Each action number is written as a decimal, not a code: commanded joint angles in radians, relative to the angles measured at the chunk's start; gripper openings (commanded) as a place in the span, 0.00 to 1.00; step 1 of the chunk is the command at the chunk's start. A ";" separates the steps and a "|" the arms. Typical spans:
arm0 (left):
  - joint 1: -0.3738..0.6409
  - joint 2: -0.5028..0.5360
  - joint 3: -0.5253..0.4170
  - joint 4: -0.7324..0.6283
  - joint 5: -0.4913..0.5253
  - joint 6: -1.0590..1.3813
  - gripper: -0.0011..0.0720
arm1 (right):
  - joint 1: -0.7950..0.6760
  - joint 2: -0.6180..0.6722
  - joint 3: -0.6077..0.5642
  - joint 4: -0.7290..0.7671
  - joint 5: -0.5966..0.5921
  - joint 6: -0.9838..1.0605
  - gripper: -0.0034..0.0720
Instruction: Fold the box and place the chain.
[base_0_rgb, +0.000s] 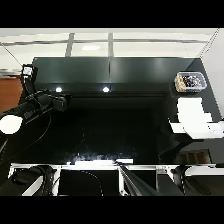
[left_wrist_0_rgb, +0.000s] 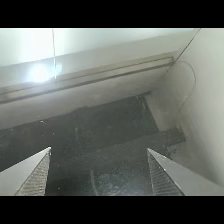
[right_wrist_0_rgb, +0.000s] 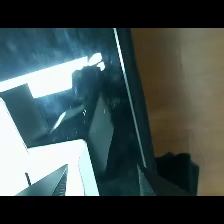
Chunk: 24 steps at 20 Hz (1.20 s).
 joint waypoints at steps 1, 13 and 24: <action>-0.001 0.000 0.000 0.000 0.001 0.000 0.99 | -0.009 0.000 -0.023 0.056 0.036 -0.059 0.61; -0.001 0.000 0.000 0.000 0.001 0.000 0.99 | -0.009 0.063 -0.032 0.155 0.060 -0.058 0.06; -0.002 0.000 0.000 0.003 0.000 0.001 0.99 | 0.214 0.224 -0.265 0.529 0.099 0.049 0.06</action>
